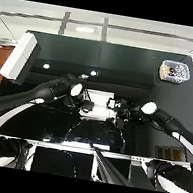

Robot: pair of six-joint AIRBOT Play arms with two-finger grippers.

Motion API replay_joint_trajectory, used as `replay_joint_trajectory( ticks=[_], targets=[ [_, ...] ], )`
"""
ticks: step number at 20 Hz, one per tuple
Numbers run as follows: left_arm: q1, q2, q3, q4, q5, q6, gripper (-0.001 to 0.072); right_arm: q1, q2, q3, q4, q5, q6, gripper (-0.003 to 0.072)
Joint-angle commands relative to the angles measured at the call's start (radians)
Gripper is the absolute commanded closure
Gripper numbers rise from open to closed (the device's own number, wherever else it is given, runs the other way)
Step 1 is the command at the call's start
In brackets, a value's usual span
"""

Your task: Fold the box and place the chain.

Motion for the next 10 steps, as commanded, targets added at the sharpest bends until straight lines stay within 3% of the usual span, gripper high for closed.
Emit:
replay_joint_trajectory(
  ticks=[1, 4, 5, 8, 10],
  targets=[
    [-0.022, -0.002, 0.005, 0.031, -0.004, -0.077, 0.0326, 0.000, 0.000, 0.000, 0.000, 0.000, 0.000, 0.0494],
    [-0.026, -0.002, 0.006, 0.035, -0.002, -0.160, 0.0372, 0.000, 0.000, 0.000, 0.000, 0.001, 0.000, 0.0494],
    [-0.030, -0.002, 0.007, 0.035, 0.005, -0.160, 0.0510, 0.000, 0.000, 0.000, 0.000, 0.001, 0.000, 0.0494],
    [-0.037, -0.002, 0.007, 0.030, 0.020, -0.159, 0.0668, 0.000, 0.000, 0.000, 0.000, 0.001, 0.000, 0.0494],
    [-0.037, -0.002, 0.007, 0.030, 0.019, -0.159, 0.0686, 0.000, 0.000, 0.000, 0.000, 0.001, 0.000, 0.0494]
  ],
)
